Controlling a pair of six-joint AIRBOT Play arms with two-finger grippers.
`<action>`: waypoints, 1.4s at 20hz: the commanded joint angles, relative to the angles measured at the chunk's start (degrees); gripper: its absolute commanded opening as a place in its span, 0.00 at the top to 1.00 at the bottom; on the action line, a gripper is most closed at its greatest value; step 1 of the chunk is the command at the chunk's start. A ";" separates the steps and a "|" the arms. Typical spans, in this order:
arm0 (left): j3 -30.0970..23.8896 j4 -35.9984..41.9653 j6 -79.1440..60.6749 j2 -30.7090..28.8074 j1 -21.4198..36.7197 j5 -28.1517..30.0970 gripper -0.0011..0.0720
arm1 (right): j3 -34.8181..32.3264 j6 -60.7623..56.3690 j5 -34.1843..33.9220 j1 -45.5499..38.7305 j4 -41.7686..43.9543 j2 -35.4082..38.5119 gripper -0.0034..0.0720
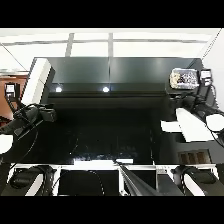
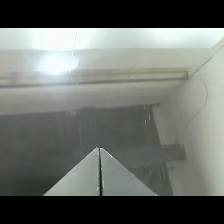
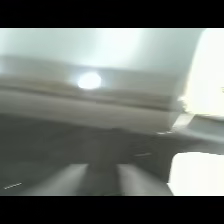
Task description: Fold the box and place the chain.
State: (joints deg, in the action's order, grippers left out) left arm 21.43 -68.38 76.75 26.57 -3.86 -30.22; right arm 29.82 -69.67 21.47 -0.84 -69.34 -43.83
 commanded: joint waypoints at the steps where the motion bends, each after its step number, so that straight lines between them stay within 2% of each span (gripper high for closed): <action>1: -0.02 2.49 0.17 0.20 -0.02 4.79 0.95 | 0.26 -1.68 -3.26 -11.74 -8.04 -0.94 0.03; 3: -0.02 3.10 0.17 0.24 -0.02 5.92 0.95 | 0.63 -1.73 -4.94 -22.38 -10.34 -2.73 0.03; 4: -0.02 3.06 0.15 0.26 0.02 6.03 0.89 | 1.11 -1.75 -7.41 -27.91 -10.40 -4.20 0.03; 5: -0.02 3.06 0.15 0.26 0.00 5.99 0.54 | 2.32 -2.36 -9.51 -33.75 -10.14 -6.29 0.03; 6: -0.02 3.10 0.24 0.26 -0.02 5.77 0.00 | 4.70 -4.20 -9.46 -40.04 -9.94 -9.60 0.03; 7: -0.02 3.17 1.49 0.28 -0.02 5.38 0.02 | 8.00 -6.78 -7.10 -45.55 -9.90 -13.44 0.03; 8: -0.02 3.19 2.32 0.28 0.00 4.81 0.02 | 12.66 -9.79 -1.77 -51.06 -9.57 -18.05 0.03; 10: -0.02 3.17 2.38 0.48 0.00 4.15 0.02 | 24.20 -9.16 14.53 -59.49 -5.75 -27.87 0.03; 13: -0.02 3.15 2.38 1.57 0.00 4.24 0.02 | 38.01 3.34 37.64 -64.28 -1.36 -40.68 0.03; 15: 0.00 3.56 2.43 2.40 -0.02 4.31 0.02 | 42.29 17.49 49.75 -63.80 4.24 -45.79 0.03; 16: 0.00 4.00 2.54 2.80 -0.02 4.31 0.02 | 42.99 21.09 53.00 -63.14 6.34 -47.25 0.03; 21: 0.00 4.39 2.51 3.82 -0.04 4.48 0.02 | 42.97 27.50 53.90 -59.67 9.09 -48.46 0.06; 22: 0.02 4.42 2.51 3.82 -0.04 4.50 0.02 | 42.95 27.50 54.47 -59.36 8.87 -48.48 0.20; 24: 0.02 4.42 2.54 3.82 -0.04 4.48 0.02 | 42.97 27.39 54.93 -59.14 10.05 -48.46 0.29; 25: 0.02 4.42 2.54 3.82 -0.04 4.48 0.02 | 42.97 26.99 55.28 -59.14 10.75 -48.46 0.48; 26: 0.02 4.42 2.54 3.82 -0.04 4.48 0.02 | 42.97 26.84 56.26 -59.04 9.84 -48.46 0.59; 27: 0.02 4.42 2.51 3.82 -0.04 4.48 0.02 | 42.95 26.80 57.16 -58.90 7.98 -48.46 0.66; 28: 0.02 4.39 2.51 3.82 -0.04 4.48 0.02 | 42.95 26.14 57.66 -58.93 5.68 -48.46 0.66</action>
State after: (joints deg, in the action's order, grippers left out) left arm 21.41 -64.01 79.31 30.35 -3.88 -25.74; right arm 72.62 -43.55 76.42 -60.03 -60.80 -92.09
